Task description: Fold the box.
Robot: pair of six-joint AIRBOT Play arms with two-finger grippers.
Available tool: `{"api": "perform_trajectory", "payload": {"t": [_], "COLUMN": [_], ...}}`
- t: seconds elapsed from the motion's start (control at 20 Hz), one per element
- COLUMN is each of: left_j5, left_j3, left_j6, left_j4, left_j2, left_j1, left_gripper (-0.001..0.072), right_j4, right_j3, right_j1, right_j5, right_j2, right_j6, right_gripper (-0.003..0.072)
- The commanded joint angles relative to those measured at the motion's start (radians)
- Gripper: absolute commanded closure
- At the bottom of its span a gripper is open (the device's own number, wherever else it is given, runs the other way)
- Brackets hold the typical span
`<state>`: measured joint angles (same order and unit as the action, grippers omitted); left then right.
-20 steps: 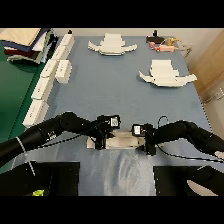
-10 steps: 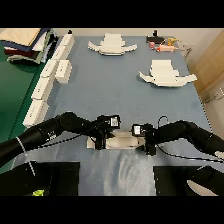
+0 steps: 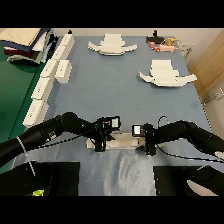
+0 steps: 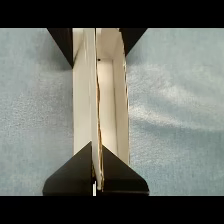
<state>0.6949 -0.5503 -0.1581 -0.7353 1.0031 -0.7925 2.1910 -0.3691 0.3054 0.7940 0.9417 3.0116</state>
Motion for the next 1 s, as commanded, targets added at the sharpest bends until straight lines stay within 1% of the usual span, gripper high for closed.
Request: {"api": "perform_trajectory", "payload": {"t": [0.0,0.3,0.55,0.85,0.9,0.95], "left_j5": [-0.001,-0.019,-0.064,-0.066,-0.065,-0.066], "left_j3": [0.001,0.001,0.001,0.000,0.000,0.000], "left_j6": [-0.023,-0.024,-0.026,-0.026,-0.026,-0.046], "left_j4": [-0.037,-0.075,-0.073,-0.073,-0.074,-0.074], "left_j2": [-0.002,-0.002,-0.002,-0.003,-0.012,-0.029], "left_j1": [0.003,0.003,0.003,0.003,0.003,0.003], "left_gripper": [0.0694,0.0694,0.0694,0.0691,0.0594,0.0261], "right_j4": [0.002,0.002,0.002,0.002,0.002,0.002], "right_j3": [0.000,0.000,0.000,0.000,0.000,0.000], "right_j1": [0.000,0.000,0.000,0.000,0.000,0.000], "right_j5": [0.000,0.000,0.000,0.000,0.000,0.000], "right_j2": [0.000,0.000,0.000,0.000,0.000,0.000], "right_j6": [-0.004,-0.004,-0.004,-0.004,-0.004,-0.004], "right_gripper": [0.0160,0.0160,0.0160,0.0160,0.0160,0.0160]}}
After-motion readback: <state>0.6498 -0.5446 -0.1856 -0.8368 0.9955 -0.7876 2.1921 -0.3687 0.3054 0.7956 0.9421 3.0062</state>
